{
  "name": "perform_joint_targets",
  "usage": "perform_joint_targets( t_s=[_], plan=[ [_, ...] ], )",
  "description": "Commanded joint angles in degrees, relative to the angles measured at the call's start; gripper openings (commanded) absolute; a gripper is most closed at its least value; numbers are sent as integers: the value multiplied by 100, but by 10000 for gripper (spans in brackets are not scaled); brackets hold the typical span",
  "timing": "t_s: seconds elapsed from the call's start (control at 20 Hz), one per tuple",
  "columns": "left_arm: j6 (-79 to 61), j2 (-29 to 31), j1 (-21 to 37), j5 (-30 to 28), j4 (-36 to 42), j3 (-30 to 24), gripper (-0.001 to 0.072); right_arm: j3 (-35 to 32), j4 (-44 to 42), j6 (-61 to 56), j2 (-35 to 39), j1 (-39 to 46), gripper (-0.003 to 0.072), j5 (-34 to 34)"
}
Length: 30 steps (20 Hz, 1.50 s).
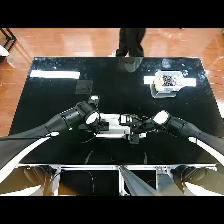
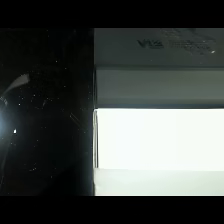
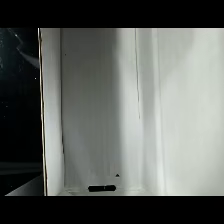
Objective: Fold the box and place the chain.
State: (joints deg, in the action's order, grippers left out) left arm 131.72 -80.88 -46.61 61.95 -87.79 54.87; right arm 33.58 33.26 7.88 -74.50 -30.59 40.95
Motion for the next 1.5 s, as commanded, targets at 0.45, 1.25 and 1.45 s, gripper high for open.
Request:
perform_joint_targets(
  t_s=[0.45, 1.25, 1.45],
  plan=[
    [354, 4, 44, 306, -46, 201, 634, 0, 0, 2, 2, 4, 355, -4],
    [175, -170, 44, 284, 20, 201, 355, 0, 0, 2, 2, 4, 355, -4],
    [26, -170, 44, 286, 24, 201, 176, 0, 0, 2, 2, 4, 355, -4]
  ],
)
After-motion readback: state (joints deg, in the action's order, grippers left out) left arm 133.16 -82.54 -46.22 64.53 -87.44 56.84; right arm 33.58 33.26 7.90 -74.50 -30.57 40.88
